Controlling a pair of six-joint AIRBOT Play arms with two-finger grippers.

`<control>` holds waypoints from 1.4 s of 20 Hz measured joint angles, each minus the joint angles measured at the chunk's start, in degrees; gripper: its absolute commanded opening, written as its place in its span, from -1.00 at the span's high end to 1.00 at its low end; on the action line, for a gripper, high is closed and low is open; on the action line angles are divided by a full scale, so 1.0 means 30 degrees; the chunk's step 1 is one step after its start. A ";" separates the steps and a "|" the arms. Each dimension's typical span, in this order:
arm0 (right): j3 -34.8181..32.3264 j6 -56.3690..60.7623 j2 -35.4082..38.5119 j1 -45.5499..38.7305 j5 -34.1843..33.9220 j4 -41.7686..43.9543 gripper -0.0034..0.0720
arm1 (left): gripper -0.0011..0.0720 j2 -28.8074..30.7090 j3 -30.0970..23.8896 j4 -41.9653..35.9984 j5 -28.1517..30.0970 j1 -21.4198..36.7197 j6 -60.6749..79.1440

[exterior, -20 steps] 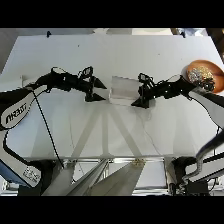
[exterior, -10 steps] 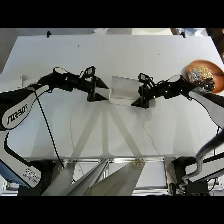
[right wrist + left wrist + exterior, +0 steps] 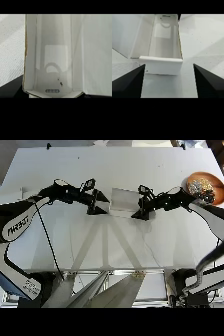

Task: Fold the box and place the chain.

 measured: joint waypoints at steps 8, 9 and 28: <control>0.0000 -0.0350 0.0000 -0.0015 0.0299 -0.0044 0.01 | -0.96 0.0138 0.0000 0.1887 0.0532 -0.0736 0.0015; 0.0000 -0.0430 -0.0007 -0.0015 0.0474 -0.0080 0.01 | -0.96 0.0146 0.0000 0.2076 0.0678 -0.0801 -0.0015; -0.0007 -0.1668 -0.0015 0.0000 0.1967 -0.0109 0.01 | -0.96 0.0284 0.0000 0.3373 0.1056 -0.1566 -0.2980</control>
